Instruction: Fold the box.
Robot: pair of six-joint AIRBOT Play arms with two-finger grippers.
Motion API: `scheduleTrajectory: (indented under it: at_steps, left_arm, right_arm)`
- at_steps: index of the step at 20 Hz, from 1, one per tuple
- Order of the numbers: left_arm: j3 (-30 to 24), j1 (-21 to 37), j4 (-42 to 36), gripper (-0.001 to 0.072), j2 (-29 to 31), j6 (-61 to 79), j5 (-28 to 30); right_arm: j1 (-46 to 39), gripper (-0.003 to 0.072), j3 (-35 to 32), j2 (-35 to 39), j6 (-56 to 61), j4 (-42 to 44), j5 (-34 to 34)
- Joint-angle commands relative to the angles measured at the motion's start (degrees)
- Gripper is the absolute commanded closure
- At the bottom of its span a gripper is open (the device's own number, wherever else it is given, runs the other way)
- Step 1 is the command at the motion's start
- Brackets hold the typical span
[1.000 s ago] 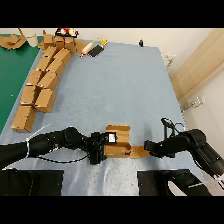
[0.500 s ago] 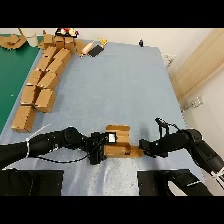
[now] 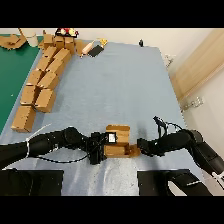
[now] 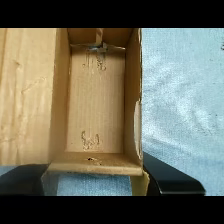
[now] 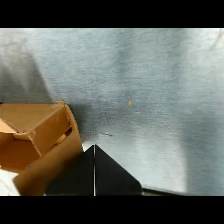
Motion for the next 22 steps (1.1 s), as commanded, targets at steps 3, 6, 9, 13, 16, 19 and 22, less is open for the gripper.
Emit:
scheduleTrajectory:
  at_steps: [3, 6, 9, 13, 16, 19, 22]
  left_arm:
    - [0.0, 0.0, 0.0, 0.0326, 0.0, 0.0, 0.0]
    - [0.0, 0.0, 0.0, 0.0326, 0.0, 0.0, 0.0]
    - [0.0, 0.0, 0.0, 0.0326, 0.0, 0.0, 0.0]
    - [0.0, 0.0, 0.0, 0.0326, 0.0, 0.0, 0.0]
    - [0.0, 0.0, 0.0, 0.0326, 0.0, 0.0, 0.0]
    - [0.0, 0.0, 0.0, 0.0326, 0.0, 0.0, 0.0]
    - [0.0, 0.0, 0.0, 0.0326, 0.0, 0.0, 0.0]
  right_arm:
    - [0.0, 0.0541, 0.5, 2.6, -5.4, 3.5, -0.7]
    - [0.0, 0.0511, 0.9, 3.6, -5.4, 3.5, -0.3]
    - [0.0, 0.0378, 0.9, 3.3, -5.4, 3.7, -0.3]
    - [0.0, 0.0379, 1.9, 3.4, -5.8, 3.8, -1.2]
    - [0.0, 0.036, 2.5, 3.4, -5.8, 4.3, -1.5]
    - [0.0, 0.0182, 2.5, 3.3, -7.6, 6.4, -1.4]
    - [1.3, 0.0166, 2.5, 1.7, -9.1, 8.8, 1.4]
